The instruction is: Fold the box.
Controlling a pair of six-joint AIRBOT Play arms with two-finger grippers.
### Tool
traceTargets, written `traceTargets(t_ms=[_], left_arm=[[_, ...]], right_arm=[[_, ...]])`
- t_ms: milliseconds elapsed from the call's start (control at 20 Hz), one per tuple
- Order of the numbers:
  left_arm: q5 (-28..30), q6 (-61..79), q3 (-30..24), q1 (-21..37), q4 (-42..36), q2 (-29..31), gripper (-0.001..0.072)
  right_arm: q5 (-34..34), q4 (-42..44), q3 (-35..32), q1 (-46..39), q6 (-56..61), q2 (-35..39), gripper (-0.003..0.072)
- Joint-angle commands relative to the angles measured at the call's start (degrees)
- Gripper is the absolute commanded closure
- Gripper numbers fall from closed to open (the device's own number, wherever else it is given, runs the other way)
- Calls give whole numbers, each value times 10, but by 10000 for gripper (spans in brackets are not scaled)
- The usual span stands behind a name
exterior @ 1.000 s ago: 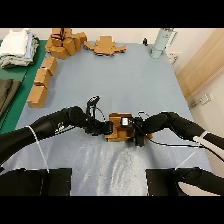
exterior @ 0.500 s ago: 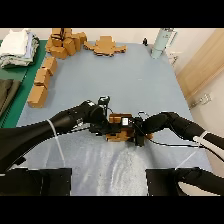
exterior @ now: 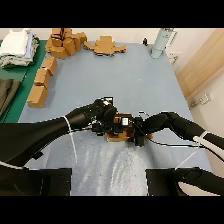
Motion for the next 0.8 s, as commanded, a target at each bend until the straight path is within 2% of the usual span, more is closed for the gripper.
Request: traceTargets(t_ms=[0,450,750], left_arm=[[-24,-22,15,-9,12,-20,298],[48,-16,15,-16,10,-28,297],[46,-17,15,-16,10,-47,299]], right_arm=[[0,0,0,0,0,0,178],[0,0,0,0,0,0,179],[0,0,0,0,0,0,178]])
